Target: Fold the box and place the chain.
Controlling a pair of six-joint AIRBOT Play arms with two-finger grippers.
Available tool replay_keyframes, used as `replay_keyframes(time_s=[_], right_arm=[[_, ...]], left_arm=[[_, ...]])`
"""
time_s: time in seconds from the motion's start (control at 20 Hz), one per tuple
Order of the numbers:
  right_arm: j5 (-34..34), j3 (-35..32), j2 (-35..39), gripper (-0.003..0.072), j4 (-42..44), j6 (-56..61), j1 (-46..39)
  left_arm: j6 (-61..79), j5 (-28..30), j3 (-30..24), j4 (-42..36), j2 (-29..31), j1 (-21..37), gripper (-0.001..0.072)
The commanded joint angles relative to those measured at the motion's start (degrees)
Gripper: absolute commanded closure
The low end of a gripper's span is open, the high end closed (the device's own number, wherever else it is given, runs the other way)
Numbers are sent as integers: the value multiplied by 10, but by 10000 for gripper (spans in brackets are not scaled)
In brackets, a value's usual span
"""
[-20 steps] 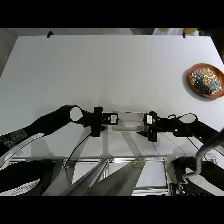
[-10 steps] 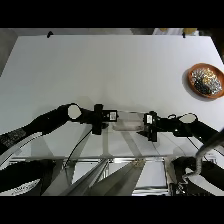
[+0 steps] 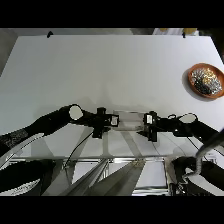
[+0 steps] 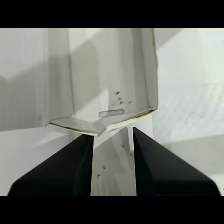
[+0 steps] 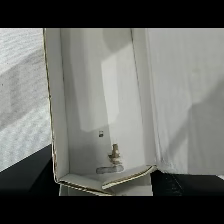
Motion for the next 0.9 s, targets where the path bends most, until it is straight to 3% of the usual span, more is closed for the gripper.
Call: replay_keyframes(time_s=[0.0,0.2,0.3,0.7,0.75,0.8,0.85], right_arm=[[0,0,0,368,0,0,0],[0,0,0,368,0,0,0],[0,0,0,368,0,0,0],[0,0,0,368,0,0,0],[0,0,0,368,0,0,0],[0,0,0,368,0,0,0],[0,0,0,368,0,0,0]], left_arm=[[7,13,0,-13,0,-2,458],[7,35,0,-32,0,-2,467],[8,34,0,-39,0,-4,574],[88,65,0,-129,-3,-35,574],[87,65,0,-128,-6,-35,560],[87,66,0,-128,-11,-35,491],[87,68,0,-128,-15,-36,362]])
